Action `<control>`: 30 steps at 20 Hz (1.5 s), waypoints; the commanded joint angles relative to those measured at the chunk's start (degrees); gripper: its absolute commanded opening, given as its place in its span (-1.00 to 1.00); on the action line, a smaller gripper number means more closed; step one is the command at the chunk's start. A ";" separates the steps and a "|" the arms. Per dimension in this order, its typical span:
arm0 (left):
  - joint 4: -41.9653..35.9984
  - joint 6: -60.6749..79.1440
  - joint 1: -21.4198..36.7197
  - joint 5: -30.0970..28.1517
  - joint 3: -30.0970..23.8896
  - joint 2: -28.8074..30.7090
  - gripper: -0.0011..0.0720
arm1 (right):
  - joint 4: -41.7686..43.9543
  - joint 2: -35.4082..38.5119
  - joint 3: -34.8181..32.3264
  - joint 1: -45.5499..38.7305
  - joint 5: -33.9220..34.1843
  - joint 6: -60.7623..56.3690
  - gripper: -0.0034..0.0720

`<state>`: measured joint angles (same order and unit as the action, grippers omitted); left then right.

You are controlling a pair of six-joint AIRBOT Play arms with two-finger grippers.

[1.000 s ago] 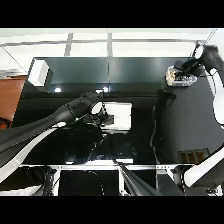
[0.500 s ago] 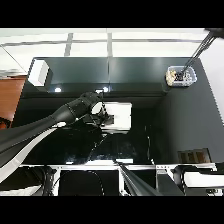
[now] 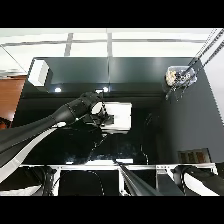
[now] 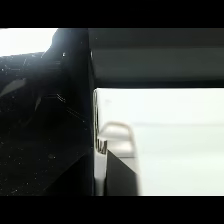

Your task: Fold the box and place the chain.

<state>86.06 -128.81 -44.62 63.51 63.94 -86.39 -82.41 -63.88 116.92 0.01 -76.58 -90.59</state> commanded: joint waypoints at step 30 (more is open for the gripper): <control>0.04 0.02 0.02 0.24 0.02 0.02 -0.90 | 35.65 3.87 -10.25 10.40 -19.74 -1.27 -0.88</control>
